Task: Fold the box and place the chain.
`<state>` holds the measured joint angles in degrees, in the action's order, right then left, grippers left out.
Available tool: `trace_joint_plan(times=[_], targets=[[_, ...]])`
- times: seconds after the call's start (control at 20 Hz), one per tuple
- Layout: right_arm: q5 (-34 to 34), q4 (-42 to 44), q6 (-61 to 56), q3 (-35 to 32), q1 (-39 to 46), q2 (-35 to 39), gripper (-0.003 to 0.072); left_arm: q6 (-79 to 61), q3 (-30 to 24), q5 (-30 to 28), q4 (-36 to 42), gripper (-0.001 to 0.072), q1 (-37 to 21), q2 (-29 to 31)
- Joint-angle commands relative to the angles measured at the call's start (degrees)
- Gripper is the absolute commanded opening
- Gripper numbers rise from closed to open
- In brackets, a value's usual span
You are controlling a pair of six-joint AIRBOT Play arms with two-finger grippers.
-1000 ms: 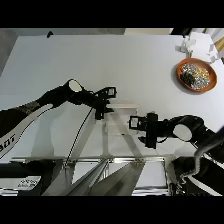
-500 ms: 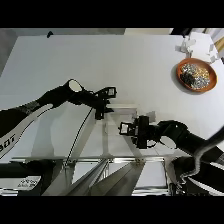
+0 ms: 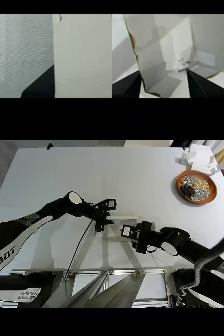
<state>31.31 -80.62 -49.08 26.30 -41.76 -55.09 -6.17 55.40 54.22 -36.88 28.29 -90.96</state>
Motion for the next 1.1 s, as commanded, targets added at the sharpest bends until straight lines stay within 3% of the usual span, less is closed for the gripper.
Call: trace_joint_plan(times=[0.0, 0.2, 0.35, 0.75, 1.05], targets=[[2.6, -0.2, 2.0, 2.4, 2.8, 0.7, 0.0592, 0.0, 0.0, 0.0, 0.0, 0.001, 0.0, 0.0], [3.4, 3.1, 4.7, 3.2, 6.7, 0.7, 0.0593, 0.0, 0.0, 0.0, 0.0, 0.001, 0.0, 0.0], [4.1, 10.1, 13.6, 3.5, 8.9, 0.7, 0.0593, 0.0, 0.0, 0.0, 0.0, 0.001, 0.0, 0.0], [3.6, 12.3, 18.6, 4.2, 14.0, 0.6, 0.0594, 0.0, 0.0, 0.0, 0.0, 0.001, 0.0, 0.0], [5.3, 20.8, 26.4, 4.3, 17.3, -2.1, 0.0594, 0.0, 0.0, 0.0, 0.0, 0.001, 0.0, 0.0]])
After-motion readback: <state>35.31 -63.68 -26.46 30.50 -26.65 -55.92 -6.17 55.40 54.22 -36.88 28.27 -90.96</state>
